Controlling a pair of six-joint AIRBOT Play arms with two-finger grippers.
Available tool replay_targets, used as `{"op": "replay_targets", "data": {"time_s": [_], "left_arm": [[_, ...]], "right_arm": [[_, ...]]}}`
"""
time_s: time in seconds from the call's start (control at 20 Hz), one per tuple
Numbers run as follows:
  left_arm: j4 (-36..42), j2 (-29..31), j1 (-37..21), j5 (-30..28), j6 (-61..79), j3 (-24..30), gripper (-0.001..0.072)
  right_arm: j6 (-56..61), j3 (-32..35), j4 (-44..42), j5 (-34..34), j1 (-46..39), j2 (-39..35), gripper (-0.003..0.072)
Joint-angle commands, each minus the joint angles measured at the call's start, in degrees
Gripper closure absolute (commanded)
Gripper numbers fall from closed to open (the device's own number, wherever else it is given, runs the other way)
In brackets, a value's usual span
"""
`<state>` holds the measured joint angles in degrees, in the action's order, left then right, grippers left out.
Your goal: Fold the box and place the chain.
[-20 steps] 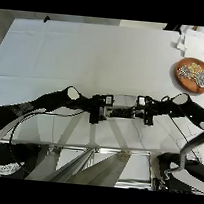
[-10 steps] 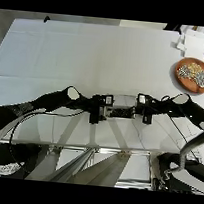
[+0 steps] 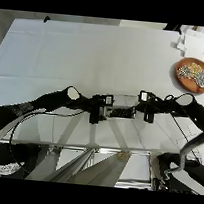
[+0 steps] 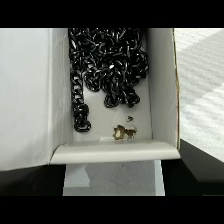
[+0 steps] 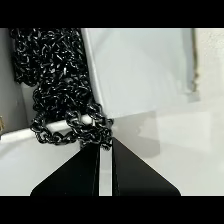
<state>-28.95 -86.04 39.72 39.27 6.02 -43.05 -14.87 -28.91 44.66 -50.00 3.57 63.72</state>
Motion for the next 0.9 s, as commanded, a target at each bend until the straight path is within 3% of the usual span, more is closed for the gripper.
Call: {"op": "replay_targets", "data": {"time_s": [0.0,0.25,0.5,0.7,0.85], "left_arm": [[0.0,0.0,0.0,0.0,0.0,0.0,0.0435],[0.0,0.0,0.0,0.0,0.0,0.0,0.0435],[0.0,0.0,0.0,0.0,0.0,0.0,0.0435],[0.0,0.0,0.0,0.0,0.0,0.0,0.0435],[0.0,0.0,0.0,0.0,0.0,0.0,0.0435]], "right_arm": [[3.1,0.0,3.0,-0.3,0.0,-5.1,0.0673],[6.0,0.0,1.8,-6.5,0.0,-12.1,0.0673],[8.9,0.0,-7.0,-14.1,4.0,-16.8,0.0673],[9.1,0.0,-14.0,-13.7,10.1,-16.9,0.0672],[9.7,0.0,-16.5,-8.5,13.9,-16.3,0.0672]]}}
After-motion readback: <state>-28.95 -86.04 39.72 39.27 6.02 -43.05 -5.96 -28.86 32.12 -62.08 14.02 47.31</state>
